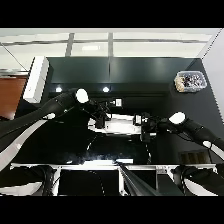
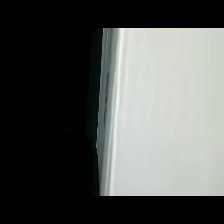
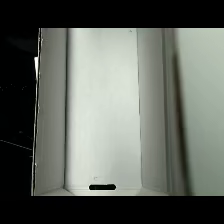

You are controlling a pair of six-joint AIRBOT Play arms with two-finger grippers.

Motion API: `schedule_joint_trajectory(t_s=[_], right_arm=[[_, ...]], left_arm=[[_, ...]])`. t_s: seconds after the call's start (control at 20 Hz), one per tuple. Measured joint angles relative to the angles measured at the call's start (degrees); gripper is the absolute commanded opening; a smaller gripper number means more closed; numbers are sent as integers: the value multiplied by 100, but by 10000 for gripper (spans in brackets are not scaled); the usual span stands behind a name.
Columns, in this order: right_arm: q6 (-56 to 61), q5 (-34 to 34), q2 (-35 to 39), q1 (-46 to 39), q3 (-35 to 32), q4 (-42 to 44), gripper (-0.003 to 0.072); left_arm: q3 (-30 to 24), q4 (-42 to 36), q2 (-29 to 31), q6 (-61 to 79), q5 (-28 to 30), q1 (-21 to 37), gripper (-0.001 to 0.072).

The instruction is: Fold the box and place the chain.

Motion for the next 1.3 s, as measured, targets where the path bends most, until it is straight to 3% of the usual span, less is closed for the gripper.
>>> schedule_joint_trajectory(t_s=[0.7, 1.05, 1.1, 1.15, 1.3], right_arm=[[330, -125, -35, 0, 4, -284, 665], [350, -127, -42, 7, 4, -313, 664], [350, -127, -42, 7, 4, -313, 601], [352, -127, -42, 7, 4, -317, 419], [354, -118, -42, 7, 4, -319, 415]], left_arm=[[0, -17, 0, -7, 11, 0, 32], [0, -61, 0, -11, -286, 0, 32], [0, -63, 0, -11, -295, 0, 32], [0, -61, 0, -11, -326, 0, 32], [0, -50, 0, -7, -343, 0, 34]])
